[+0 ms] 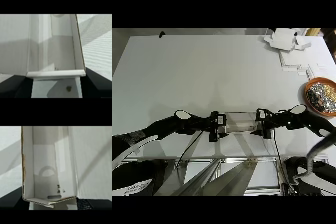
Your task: Fold the box and place the chain.
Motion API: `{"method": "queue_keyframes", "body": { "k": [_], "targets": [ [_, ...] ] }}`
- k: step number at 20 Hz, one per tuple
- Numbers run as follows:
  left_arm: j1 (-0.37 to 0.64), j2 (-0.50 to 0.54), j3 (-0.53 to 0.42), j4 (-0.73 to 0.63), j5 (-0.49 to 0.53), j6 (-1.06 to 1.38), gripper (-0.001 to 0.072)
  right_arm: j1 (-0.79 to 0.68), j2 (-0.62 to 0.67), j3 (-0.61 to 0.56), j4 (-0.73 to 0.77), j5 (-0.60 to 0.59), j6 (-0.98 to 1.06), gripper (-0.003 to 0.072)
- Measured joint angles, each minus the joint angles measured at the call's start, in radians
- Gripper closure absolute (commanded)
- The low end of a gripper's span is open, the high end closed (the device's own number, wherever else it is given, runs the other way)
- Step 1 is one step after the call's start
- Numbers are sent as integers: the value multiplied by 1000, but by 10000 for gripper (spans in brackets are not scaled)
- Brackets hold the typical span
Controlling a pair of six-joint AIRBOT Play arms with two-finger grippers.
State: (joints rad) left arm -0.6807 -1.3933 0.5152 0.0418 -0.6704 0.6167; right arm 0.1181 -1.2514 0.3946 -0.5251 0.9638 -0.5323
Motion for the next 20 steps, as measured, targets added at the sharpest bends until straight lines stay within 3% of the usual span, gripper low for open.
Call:
{"method": "queue_keyframes", "body": {
  "k": [5,6,7,8,13,20],
  "targets": [
    [0,0,0,0,0,0,569,0,0,0,-2,1,1,220],
    [0,0,0,0,0,0,569,0,0,0,-6,0,1,181],
    [0,0,0,0,0,0,569,0,0,0,-11,0,3,43],
    [0,0,0,0,0,0,569,0,0,0,-18,10,5,-9],
    [0,0,0,-1,0,0,569,0,32,0,-67,6,56,-6],
    [0,0,0,-2,1,0,569,0,172,2,-258,-6,312,35]
  ]
}}
